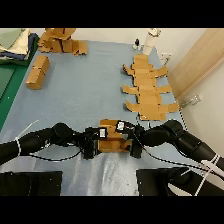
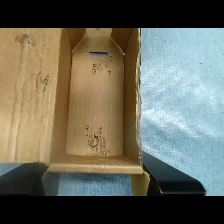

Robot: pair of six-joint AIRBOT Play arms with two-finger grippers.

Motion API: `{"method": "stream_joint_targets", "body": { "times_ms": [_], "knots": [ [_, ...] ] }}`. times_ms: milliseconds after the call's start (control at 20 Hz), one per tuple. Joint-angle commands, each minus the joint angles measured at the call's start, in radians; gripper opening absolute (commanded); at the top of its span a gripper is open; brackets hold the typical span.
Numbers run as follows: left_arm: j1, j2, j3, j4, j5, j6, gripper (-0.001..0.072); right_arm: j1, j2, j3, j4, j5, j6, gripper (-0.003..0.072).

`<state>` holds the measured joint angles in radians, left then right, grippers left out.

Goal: Fold the box.

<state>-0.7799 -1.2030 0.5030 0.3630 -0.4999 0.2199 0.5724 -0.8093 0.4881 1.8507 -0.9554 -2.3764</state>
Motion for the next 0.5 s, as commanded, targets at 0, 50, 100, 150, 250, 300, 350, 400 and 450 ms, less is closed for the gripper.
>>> {"method": "stream_joint_targets", "body": {
  "times_ms": [0,50,100,150,250,300,350,400,450],
  "knots": [
    [0.0,0.0,0.0,0.0,0.0,0.0,0.0512,0.014,-0.024,-0.008,0.086,0.068,-0.117,0.052],
    [0.0,0.0,0.001,0.0,0.0,0.0,0.0512,0.016,-0.029,-0.008,0.085,0.083,-0.14,0.0503],
    [0.0,0.0,0.0,0.0,0.0,0.0,0.0512,0.016,-0.033,-0.007,0.084,0.087,-0.159,0.0394],
    [0.0,0.0,0.0,0.0,0.0,0.0,0.0512,0.016,-0.034,-0.008,0.084,0.079,-0.168,0.021],
    [0.0,0.0,0.001,0.0,0.0,0.0,0.0511,0.016,-0.033,-0.008,0.097,0.064,-0.168,0.0139],
    [0.0,0.0,0.0,0.0,0.0,0.0,0.0512,0.016,-0.033,-0.008,0.106,0.063,-0.168,0.0085],
    [0.0,0.0,0.0,0.0,0.0,0.0,0.0511,0.018,-0.033,-0.008,0.113,0.066,-0.168,0.0041],
    [0.0,0.0,0.001,0.0,0.0,0.0,0.0511,0.023,-0.033,-0.008,0.112,0.071,-0.169,0.004],
    [0.0,0.0,0.0,0.0,0.0,0.0,0.0511,0.029,-0.033,-0.008,0.117,0.08,-0.172,0.004]
  ]
}}
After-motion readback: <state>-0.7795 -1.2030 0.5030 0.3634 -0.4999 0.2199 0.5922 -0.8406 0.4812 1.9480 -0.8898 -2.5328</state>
